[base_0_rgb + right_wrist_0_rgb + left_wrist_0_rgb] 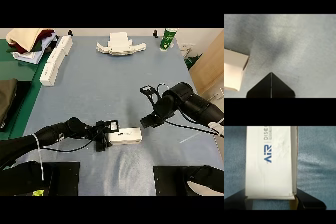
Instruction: Fold the box.
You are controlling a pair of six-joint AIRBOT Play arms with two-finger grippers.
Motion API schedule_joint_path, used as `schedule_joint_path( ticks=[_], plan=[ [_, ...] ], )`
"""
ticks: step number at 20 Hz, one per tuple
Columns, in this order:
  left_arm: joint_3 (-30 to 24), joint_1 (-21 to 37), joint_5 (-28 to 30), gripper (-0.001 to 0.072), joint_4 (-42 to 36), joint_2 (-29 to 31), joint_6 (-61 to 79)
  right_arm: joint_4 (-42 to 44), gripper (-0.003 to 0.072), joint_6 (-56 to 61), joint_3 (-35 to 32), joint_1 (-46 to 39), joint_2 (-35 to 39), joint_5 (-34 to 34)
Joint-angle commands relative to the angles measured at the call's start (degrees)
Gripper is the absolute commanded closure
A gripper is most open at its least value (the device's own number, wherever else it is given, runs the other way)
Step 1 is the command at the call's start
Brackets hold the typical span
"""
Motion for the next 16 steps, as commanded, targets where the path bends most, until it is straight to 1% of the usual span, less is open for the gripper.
schedule_joint_path(
  ticks=[1,3,5,6,7,9,10,11,12,14,16],
  plan=[
    [0.0,0.0,0.1,0.0244,0.0,0.0,-0.1,0.3,0.0681,1.8,0.3,0.0,-0.3,-1.1],
    [0.6,0.2,0.2,0.0244,0.1,0.8,-4.0,0.4,0.0681,1.8,0.3,0.0,-0.3,-1.1],
    [0.7,2.3,-0.2,0.0244,1.4,4.0,-10.4,0.4,0.0681,1.8,0.3,0.0,-0.3,-1.1],
    [0.7,4.6,-1.0,0.0244,5.2,6.7,-16.0,0.4,0.0681,1.8,0.3,0.0,-0.3,-1.1],
    [0.7,7.8,-2.1,0.0244,11.8,9.7,-24.0,0.4,0.0681,1.8,0.3,0.0,-0.3,-1.1],
    [0.7,16.1,-4.7,0.0244,28.1,15.2,-43.5,0.4,0.0681,1.8,0.2,0.0,-0.3,-1.1],
    [0.7,21.7,-6.4,0.0244,36.9,17.6,-52.7,0.4,0.0681,1.8,0.3,0.0,-0.3,-1.1],
    [0.7,27.8,-7.8,0.0244,43.4,19.3,-59.3,0.4,0.0681,1.8,0.3,0.0,-0.3,-1.1],
    [0.8,33.5,-8.3,0.0244,46.6,20.3,-62.3,0.4,0.0681,1.8,0.2,0.0,-0.3,-1.1],
    [0.8,45.0,-8.2,0.0244,47.1,20.5,-62.4,0.4,0.0681,1.8,0.3,0.0,-0.3,-1.1],
    [0.9,54.2,-6.6,0.0243,47.2,19.1,-62.3,0.4,0.0681,1.8,0.3,0.0,-0.3,-1.1]
  ],
)
